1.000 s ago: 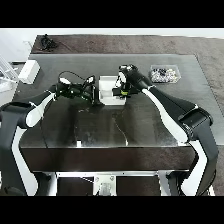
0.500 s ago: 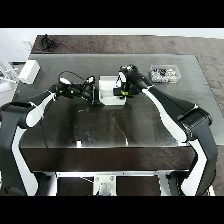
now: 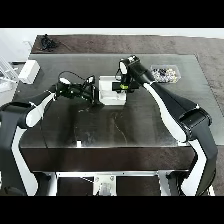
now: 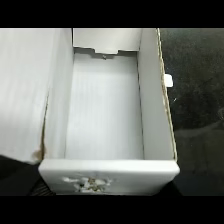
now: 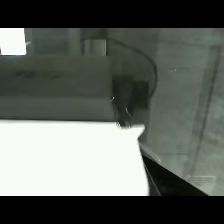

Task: Fold the box and place the chain.

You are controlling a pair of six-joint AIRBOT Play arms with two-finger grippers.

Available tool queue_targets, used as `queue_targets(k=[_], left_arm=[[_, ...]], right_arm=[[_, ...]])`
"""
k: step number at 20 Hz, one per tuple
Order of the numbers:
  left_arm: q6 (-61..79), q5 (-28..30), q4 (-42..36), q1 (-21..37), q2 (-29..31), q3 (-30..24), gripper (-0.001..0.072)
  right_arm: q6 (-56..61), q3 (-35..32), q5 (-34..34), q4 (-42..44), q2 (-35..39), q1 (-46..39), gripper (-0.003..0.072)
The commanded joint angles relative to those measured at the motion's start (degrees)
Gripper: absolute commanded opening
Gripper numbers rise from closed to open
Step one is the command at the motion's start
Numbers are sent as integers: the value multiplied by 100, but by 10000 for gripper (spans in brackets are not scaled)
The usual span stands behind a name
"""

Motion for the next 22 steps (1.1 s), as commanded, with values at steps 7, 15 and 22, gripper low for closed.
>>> queue_targets(k=[7,15,22], left_arm=[[4,22,7,2,0,7,355],[2,35,4,2,0,7,355],[-42,42,4,2,0,7,355]], right_arm=[[-376,-79,317,-90,192,4,450],[-369,-671,-638,227,-9,-15,387],[-90,-654,-326,-450,-332,-83,385]])
